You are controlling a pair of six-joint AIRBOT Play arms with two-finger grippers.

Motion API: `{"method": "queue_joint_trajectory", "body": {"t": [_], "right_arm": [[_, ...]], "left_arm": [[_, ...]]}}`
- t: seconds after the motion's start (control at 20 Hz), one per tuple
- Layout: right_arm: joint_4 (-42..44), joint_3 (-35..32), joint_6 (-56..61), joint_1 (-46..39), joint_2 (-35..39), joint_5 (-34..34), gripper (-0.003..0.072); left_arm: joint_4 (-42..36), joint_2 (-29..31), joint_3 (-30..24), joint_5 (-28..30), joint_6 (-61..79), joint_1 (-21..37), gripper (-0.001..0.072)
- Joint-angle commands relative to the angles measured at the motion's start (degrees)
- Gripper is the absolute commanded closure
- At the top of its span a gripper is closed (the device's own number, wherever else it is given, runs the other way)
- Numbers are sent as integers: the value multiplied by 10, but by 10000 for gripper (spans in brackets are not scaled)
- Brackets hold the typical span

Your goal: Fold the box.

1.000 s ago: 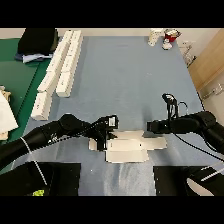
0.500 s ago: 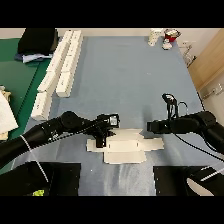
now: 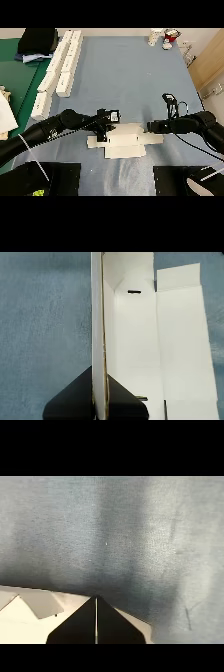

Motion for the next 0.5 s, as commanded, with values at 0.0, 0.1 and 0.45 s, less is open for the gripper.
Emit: {"method": "queue_joint_trajectory", "body": {"t": [0.0,0.1,0.45], "right_arm": [[-3,0,0,0,0,2,686],[-5,0,0,0,0,3,687],[-4,0,0,0,0,2,686]], "left_arm": [[2,-2,10,-13,0,0,696],[1,-17,10,-17,-1,0,696],[1,-49,10,-42,-3,0,696]]}}
